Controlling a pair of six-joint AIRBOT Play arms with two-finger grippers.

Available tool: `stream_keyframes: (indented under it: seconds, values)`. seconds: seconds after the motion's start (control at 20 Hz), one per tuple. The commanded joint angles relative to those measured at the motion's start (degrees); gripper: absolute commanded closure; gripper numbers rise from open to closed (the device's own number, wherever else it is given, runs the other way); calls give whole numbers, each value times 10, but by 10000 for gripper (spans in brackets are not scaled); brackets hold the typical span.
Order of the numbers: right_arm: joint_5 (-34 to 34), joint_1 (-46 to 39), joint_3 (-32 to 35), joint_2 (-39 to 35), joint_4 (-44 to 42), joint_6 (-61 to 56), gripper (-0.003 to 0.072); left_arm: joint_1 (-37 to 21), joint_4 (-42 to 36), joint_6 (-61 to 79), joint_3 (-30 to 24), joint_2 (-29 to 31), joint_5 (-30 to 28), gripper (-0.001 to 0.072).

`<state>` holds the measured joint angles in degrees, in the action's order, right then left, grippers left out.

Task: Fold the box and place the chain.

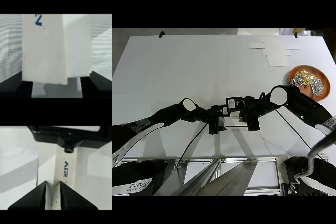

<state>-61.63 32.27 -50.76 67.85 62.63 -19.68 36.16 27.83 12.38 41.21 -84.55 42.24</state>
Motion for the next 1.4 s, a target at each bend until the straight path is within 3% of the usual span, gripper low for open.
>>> stream_keyframes:
  seconds: [0.0,0.1,0.45,0.5,0.65,0.75,0.85,1.1,1.15,1.25,1.3,1.35]
  values:
    - [8,2,3,-1,7,0,532,0,0,0,0,0,0,500]
    - [8,2,8,-1,7,0,598,0,0,0,0,0,0,500]
    - [11,2,24,-1,10,-14,603,0,0,0,0,0,0,500]
    - [9,2,26,-1,9,-15,596,0,0,0,0,0,0,500]
    - [-2,2,33,-1,8,-14,440,0,0,0,0,0,0,500]
    - [-7,2,33,-1,1,-12,434,0,0,0,0,0,0,500]
    - [-6,2,33,-6,-1,-12,363,0,0,0,0,0,0,500]
    - [-1,2,33,-27,-20,-8,370,0,0,0,0,0,0,500]
    - [-1,2,33,-27,-32,-7,413,0,0,0,0,1,0,500]
    - [2,2,33,-27,-40,5,607,0,0,0,0,0,0,500]
    - [8,2,33,-26,-39,7,667,0,0,0,0,1,0,500]
    - [14,1,33,-25,-40,7,667,0,0,0,0,1,0,500]
